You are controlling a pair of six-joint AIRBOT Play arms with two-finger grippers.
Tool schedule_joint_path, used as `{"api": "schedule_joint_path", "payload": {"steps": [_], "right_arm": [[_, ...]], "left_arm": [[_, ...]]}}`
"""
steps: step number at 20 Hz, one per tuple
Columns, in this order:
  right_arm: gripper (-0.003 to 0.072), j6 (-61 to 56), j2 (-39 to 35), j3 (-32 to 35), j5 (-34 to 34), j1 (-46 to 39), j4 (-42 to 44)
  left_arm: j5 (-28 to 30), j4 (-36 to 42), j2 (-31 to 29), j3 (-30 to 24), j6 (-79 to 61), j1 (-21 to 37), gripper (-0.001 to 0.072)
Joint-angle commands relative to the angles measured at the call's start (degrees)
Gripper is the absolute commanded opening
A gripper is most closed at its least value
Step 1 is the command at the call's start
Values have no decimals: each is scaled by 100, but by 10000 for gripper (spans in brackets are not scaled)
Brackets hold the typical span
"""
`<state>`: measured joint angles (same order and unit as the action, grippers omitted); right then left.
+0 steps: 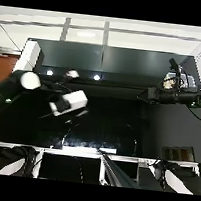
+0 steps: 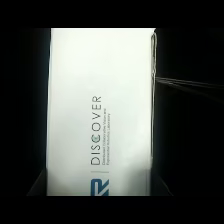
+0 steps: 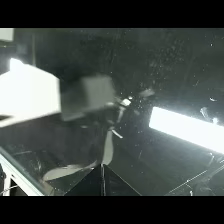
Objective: Fold the box and place the chain.
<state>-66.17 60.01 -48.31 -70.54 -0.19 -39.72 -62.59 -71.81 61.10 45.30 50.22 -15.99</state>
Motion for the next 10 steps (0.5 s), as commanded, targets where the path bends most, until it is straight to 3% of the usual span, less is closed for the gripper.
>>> {"api": "schedule_joint_path", "payload": {"steps": [1,6,10], "right_arm": [[26,76,-2,2,-15,7,0],[26,219,0,2,11,7,2],[26,216,-2,2,22,7,-2]], "left_arm": [[-785,-420,-796,-538,664,1650,351],[-833,-402,-1394,-975,728,4360,353],[-184,-400,-1366,-975,726,5650,354]]}}
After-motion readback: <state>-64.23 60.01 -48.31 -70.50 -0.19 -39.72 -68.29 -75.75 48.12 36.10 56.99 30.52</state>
